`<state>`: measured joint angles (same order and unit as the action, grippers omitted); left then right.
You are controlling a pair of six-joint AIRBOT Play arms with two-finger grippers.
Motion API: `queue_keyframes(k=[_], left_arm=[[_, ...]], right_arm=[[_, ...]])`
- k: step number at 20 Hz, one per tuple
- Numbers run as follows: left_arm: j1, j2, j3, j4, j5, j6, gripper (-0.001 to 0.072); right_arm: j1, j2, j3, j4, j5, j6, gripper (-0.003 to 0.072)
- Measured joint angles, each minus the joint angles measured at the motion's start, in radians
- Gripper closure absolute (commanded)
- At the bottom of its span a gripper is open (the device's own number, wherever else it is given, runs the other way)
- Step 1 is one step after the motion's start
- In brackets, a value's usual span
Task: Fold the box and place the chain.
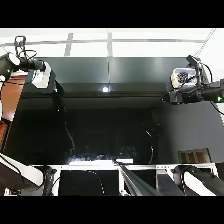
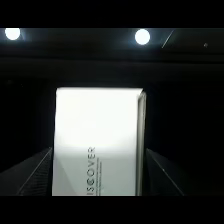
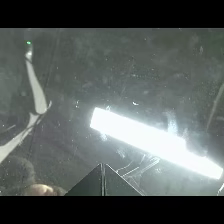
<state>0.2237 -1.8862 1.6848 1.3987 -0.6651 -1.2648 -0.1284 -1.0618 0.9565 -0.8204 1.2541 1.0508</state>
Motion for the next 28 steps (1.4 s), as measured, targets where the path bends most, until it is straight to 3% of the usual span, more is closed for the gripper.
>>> queue_keyframes(k=[2, 3, 5, 9, 11, 13, 17, 21, 23, 25, 28], left_arm=[[-0.01, -0.001, 0.062, 0.0, -0.052, -0.001, -0.0002], [-0.016, -0.001, 0.098, -0.002, -0.085, -0.005, 0.0118], [-0.034, -0.001, 0.185, -0.026, -0.175, -0.019, 0.0684], [-0.111, 0.029, 0.297, -0.087, -0.372, -0.08, 0.069], [-0.177, 0.083, 0.264, -0.077, -0.43, -0.127, 0.0689], [-0.258, 0.167, 0.162, -0.045, -0.451, -0.154, 0.0689], [-0.388, 0.467, -0.239, 0.003, -0.29, -0.188, 0.0688], [-0.422, 0.861, -0.756, 0.008, -0.084, -0.206, 0.0686], [-0.418, 1.011, -0.941, 0.008, 0.002, -0.211, 0.0685], [-0.406, 1.109, -1.053, 0.007, 0.053, -0.229, 0.0684], [-0.395, 1.178, -1.129, 0.004, 0.114, -0.243, 0.0684]], right_arm=[[0.0, 0.0, 0.0, 0.0, 0.006, 0.0, 0.0668], [0.0, 0.0, 0.0, 0.0, 0.011, 0.0, 0.0668], [0.0, 0.0, 0.0, 0.0, 0.011, -0.005, 0.0668], [0.0, 0.0, 0.023, -0.005, -0.034, -0.023, 0.0669], [0.001, 0.005, 0.04, -0.008, -0.054, -0.026, 0.0674], [0.017, 0.02, 0.046, -0.043, -0.097, -0.029, 0.0675], [0.079, 0.101, -0.019, -0.107, -0.283, -0.032, 0.0674], [0.106, 0.155, -0.161, -0.135, -0.506, -0.061, 0.0669], [0.11, 0.165, -0.231, -0.139, -0.603, -0.071, 0.0667], [0.113, 0.17, -0.276, -0.143, -0.66, -0.076, 0.0667], [0.115, 0.173, -0.308, -0.147, -0.674, -0.08, 0.0667]])
